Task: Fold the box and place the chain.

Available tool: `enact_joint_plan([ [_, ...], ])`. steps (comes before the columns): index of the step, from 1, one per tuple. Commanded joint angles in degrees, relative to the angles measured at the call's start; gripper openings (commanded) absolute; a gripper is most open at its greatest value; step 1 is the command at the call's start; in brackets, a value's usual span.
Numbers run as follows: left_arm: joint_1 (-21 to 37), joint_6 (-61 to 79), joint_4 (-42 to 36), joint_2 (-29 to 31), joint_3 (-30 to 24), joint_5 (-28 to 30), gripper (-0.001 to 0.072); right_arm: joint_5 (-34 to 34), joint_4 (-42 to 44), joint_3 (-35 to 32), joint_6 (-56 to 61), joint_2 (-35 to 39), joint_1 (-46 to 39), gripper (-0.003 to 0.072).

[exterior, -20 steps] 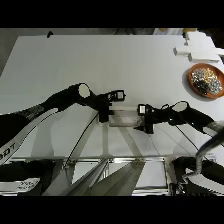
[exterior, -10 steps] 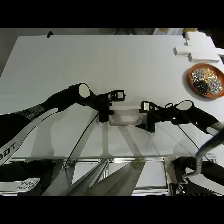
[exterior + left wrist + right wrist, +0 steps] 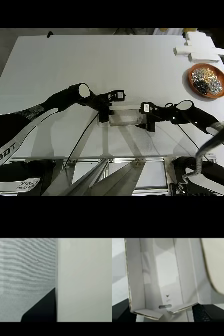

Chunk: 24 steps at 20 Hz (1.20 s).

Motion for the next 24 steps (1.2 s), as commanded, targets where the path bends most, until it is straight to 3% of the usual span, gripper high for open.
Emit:
enact_joint_plan([
  [1, -0.02, 0.00, 0.02, -0.04, -0.02, -0.02, 0.0011, 0.00, 1.36, 0.17, -1.29, -1.49, 0.92, 0.0709],
  [9, -0.02, 0.02, 0.02, -0.04, -0.02, 0.00, 0.0011, -0.04, 0.94, 0.17, -1.31, -2.56, 0.94, 0.0636],
  [11, -0.02, 0.02, 0.02, -0.04, -0.02, 0.00, 0.0011, -0.46, 0.90, 0.17, -1.31, -2.56, 1.05, 0.0527],
  [14, -0.02, 0.02, 0.04, -0.04, -0.02, 0.00, 0.0011, -1.07, 0.33, 0.17, -1.31, -2.56, 1.05, 0.0513],
  [16, -0.02, 0.00, 0.04, -0.04, -0.02, 0.00, 0.0011, -1.11, -0.90, 0.17, -1.29, -2.56, 1.05, 0.0455],
  [24, -0.02, 0.02, 0.02, -0.04, -0.02, 0.00, 0.0011, -1.03, -1.05, 0.17, -1.29, -2.54, 1.03, 0.0401],
])
